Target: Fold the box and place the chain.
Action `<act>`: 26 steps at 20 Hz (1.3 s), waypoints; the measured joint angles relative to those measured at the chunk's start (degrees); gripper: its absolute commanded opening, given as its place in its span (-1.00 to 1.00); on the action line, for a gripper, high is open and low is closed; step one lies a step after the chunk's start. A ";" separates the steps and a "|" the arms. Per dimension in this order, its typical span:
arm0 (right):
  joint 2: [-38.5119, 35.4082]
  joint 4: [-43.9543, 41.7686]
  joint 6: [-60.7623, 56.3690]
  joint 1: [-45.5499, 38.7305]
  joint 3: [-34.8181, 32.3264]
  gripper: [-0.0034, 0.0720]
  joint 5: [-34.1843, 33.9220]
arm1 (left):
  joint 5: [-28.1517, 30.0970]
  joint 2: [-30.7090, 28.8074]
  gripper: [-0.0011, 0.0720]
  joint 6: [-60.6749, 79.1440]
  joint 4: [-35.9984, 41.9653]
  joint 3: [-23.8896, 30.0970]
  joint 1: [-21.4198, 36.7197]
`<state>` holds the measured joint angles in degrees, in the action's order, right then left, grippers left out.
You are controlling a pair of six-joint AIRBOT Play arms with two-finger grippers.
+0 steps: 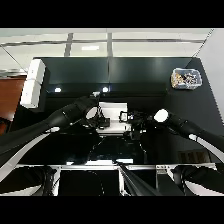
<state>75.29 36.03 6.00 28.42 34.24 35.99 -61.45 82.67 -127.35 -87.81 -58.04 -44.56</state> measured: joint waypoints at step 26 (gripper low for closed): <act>0.00 0.00 -0.04 0.00 0.00 0.95 -0.07 | -0.26 0.92 -0.90 -2.03 -0.20 -1.07 -0.17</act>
<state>75.29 36.03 5.96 28.42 34.24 35.92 -61.71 83.59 -129.38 -88.01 -59.11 -44.73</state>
